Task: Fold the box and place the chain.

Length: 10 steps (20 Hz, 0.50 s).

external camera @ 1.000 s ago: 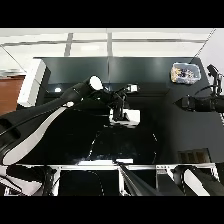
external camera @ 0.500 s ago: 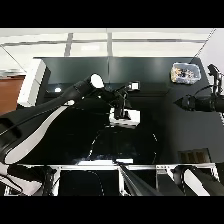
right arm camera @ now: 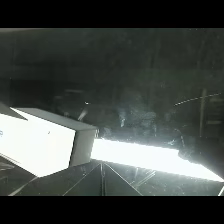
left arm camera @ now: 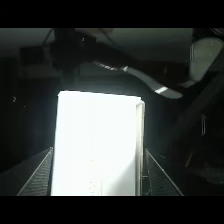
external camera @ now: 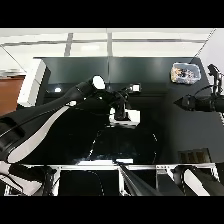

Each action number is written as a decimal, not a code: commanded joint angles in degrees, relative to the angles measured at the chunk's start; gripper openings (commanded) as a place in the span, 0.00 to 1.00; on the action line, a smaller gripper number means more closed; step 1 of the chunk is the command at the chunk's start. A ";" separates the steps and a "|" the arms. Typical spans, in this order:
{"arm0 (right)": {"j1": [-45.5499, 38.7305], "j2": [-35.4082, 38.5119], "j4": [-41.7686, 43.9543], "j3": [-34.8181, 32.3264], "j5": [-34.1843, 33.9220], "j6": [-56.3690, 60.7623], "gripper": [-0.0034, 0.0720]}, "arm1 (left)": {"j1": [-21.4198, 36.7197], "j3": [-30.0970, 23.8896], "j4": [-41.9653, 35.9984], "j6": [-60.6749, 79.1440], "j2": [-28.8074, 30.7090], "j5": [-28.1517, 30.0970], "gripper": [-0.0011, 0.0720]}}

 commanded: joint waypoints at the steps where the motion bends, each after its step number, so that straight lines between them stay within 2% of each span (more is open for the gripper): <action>1: -0.04 0.04 0.02 0.00 0.04 0.04 0.07 | -0.04 0.07 1.92 -0.04 -0.17 -1.27 0.98; 7: -0.04 0.04 0.02 0.00 0.04 0.04 0.07 | -1.90 0.07 5.79 0.28 -0.48 0.07 0.98; 10: -0.02 0.04 0.02 0.00 -0.07 0.04 0.07 | -3.08 0.07 6.58 0.28 -1.11 2.93 0.98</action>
